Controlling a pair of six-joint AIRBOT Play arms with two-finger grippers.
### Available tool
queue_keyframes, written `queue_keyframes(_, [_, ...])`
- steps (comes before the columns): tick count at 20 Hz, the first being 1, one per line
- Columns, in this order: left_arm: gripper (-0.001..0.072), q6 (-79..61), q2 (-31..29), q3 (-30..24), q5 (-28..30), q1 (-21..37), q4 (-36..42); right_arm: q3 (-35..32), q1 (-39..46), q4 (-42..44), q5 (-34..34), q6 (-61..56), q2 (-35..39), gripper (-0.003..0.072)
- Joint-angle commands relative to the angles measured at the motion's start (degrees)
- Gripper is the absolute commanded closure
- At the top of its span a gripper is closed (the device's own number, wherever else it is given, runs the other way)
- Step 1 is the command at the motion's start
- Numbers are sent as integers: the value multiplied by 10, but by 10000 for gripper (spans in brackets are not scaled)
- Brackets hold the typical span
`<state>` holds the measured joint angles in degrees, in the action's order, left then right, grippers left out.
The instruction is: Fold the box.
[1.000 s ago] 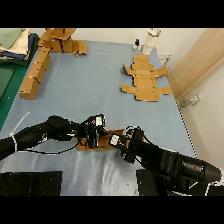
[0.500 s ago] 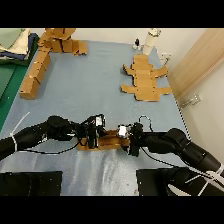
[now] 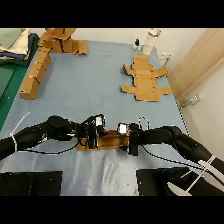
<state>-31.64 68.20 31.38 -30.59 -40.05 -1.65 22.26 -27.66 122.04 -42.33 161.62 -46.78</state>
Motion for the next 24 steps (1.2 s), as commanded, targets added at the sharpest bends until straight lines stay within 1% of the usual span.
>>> queue_keyframes(1, [697, 0, 0, 0, 0, 0, 0, 0, 3, 3, -2, 12, 5, -33])
queue_keyframes(4, [697, 0, 0, 0, 0, 0, 0, 0, 3, -3, -2, 13, 3, -33])
queue_keyframes(6, [697, 0, 0, 0, 0, 0, 0, 0, 3, -1, 2, 36, 0, -33])
queue_keyframes(9, [697, 0, 0, 0, 0, 0, 0, -1, 3, 0, -2, 62, -23, -33])
queue_keyframes(12, [697, 0, 0, 0, 0, 0, 0, -1, 3, 21, -2, 105, -50, -31])
queue_keyframes(15, [698, 0, 0, 0, 0, 0, 0, -1, 3, 21, 1, 105, -71, -31])
queue_keyframes(18, [697, 0, 0, 0, 0, 0, 0, 0, 3, 23, 8, 105, -73, -28])
queue_keyframes(21, [697, 0, 0, 0, 0, 0, 0, 0, 3, 26, 30, 105, -73, -16])
queue_keyframes(24, [697, 0, 0, 0, 0, 0, 0, 0, 3, 34, 31, 105, -73, 0])
